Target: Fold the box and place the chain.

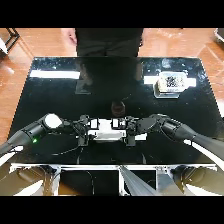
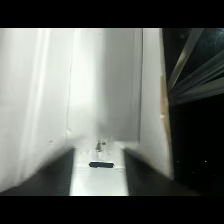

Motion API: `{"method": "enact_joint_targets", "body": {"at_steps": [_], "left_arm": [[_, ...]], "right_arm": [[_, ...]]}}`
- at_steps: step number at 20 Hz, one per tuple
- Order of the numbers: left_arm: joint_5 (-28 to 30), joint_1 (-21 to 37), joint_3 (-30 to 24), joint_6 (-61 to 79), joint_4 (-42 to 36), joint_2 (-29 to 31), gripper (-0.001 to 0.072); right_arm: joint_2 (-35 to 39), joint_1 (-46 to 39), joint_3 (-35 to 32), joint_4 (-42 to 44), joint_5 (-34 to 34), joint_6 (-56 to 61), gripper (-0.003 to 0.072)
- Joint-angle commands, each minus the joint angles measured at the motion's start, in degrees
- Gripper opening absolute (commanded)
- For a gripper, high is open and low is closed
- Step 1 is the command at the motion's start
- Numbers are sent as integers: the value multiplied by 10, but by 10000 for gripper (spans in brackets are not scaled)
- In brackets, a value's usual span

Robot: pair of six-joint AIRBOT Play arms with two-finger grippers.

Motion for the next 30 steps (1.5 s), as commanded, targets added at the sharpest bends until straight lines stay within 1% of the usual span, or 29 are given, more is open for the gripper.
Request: {"method": "enact_joint_targets", "body": {"at_steps": [1, 2, 3, 4, 5, 6, 8, 10, 12, 14, 15, 16, 17, 18, 19, 20, 22, 24, 26, 28, 30], "left_arm": [[1, 0, 0, -1, -1, -1, 489], [2, 0, 1, -1, -2, 1, 432], [1, 0, 1, -2, -2, 3, 434], [-1, 0, 1, -7, -1, 5, 414], [-1, 0, 2, -17, 1, 9, 237], [-1, 0, 2, -17, 10, 18, 107], [-1, 7, 2, -71, 46, 53, 22], [-6, 30, 2, -180, 114, 108, 22], [-30, 70, 2, -311, 191, 173, 22], [-61, 131, 2, -484, 247, 231, 22], [-79, 169, 1, -587, 257, 249, 22], [-102, 208, 1, -699, 256, 255, 23], [-135, 248, -2, -819, 255, 249, 23], [-167, 278, -9, -879, 247, 237, 24], [-193, 305, -21, -875, 235, 216, 24], [-200, 326, -33, -853, 218, 188, 24], [-197, 350, -48, -828, 164, 126, 24], [-188, 351, -49, -772, 86, 54, 23], [-172, 338, -49, -714, 21, -3, 23], [-148, 312, -48, -696, -11, -41, 23], [-140, 282, -48, -690, -19, -62, 23]], "right_arm": [[0, 0, 0, 0, 2, 0, 419], [0, 0, 0, 0, 2, 0, 419], [0, 0, 0, 0, 2, 0, 419], [0, 0, 0, 0, 2, 0, 419], [0, 0, 0, 0, 2, 0, 418], [0, 0, 0, 0, 2, 0, 419], [0, 0, 0, 0, 2, 0, 419], [0, 0, 0, 0, 2, 0, 419], [0, 0, 0, 0, 2, 0, 418], [0, 0, 0, 0, 2, 0, 419], [0, 0, 0, 0, 2, 0, 419], [0, 0, 0, 0, 2, 0, 419], [0, 0, 0, 0, 2, 0, 419], [0, 0, 0, 0, 2, 0, 419], [0, 0, 0, 0, 2, 0, 419], [0, 0, 0, 0, 2, 0, 419], [0, 0, 0, 0, 2, 0, 419], [0, 0, 0, 0, 2, 0, 419], [0, 0, 0, 0, 2, 0, 419], [0, 0, 0, 0, 2, 0, 419], [0, 0, 0, 0, 2, 0, 419]]}}
